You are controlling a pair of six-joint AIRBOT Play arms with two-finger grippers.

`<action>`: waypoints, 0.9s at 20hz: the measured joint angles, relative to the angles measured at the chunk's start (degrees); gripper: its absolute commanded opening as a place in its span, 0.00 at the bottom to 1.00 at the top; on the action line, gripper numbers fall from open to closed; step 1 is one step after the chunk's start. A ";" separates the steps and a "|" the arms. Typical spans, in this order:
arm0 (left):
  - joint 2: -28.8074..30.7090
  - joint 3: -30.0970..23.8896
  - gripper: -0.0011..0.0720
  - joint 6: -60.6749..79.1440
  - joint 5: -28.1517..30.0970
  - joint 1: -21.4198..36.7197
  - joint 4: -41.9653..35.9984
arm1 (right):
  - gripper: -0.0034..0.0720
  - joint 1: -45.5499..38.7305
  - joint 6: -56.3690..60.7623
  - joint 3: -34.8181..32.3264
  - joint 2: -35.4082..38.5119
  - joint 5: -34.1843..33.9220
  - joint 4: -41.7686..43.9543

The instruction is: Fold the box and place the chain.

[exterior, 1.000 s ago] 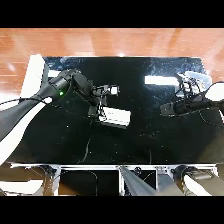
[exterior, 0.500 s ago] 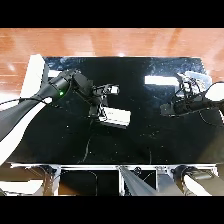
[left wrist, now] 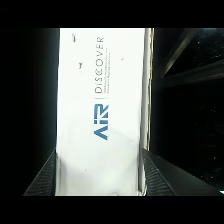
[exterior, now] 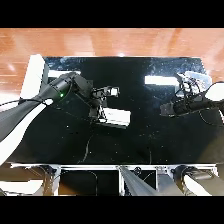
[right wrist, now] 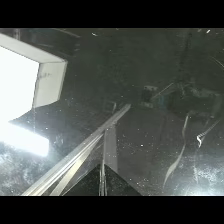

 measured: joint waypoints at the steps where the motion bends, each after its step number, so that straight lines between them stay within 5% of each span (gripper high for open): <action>1: 0.00 -0.09 0.87 0.00 -0.13 0.00 0.00 | 0.11 0.00 -0.02 0.00 0.00 0.00 0.09; 12: -0.63 -0.92 0.81 -0.28 -3.08 -1.79 1.20 | 0.11 0.00 -0.39 0.00 0.00 -0.22 0.39; 13: -0.66 -0.92 0.55 -0.68 -3.28 -1.99 1.33 | 0.11 0.00 -0.39 0.00 0.00 -0.24 0.39; 14: -0.70 -0.92 0.13 -1.36 -3.34 -2.12 1.38 | 0.11 0.00 -0.39 0.00 0.00 -0.26 0.37; 15: -0.70 -0.87 0.05 -2.23 -3.19 -2.23 1.53 | 0.11 0.00 -0.42 0.00 0.00 -0.26 0.37; 18: -0.61 -0.46 0.05 -5.51 -0.92 -2.38 2.47 | 0.11 0.00 -0.44 0.00 0.00 -0.42 0.35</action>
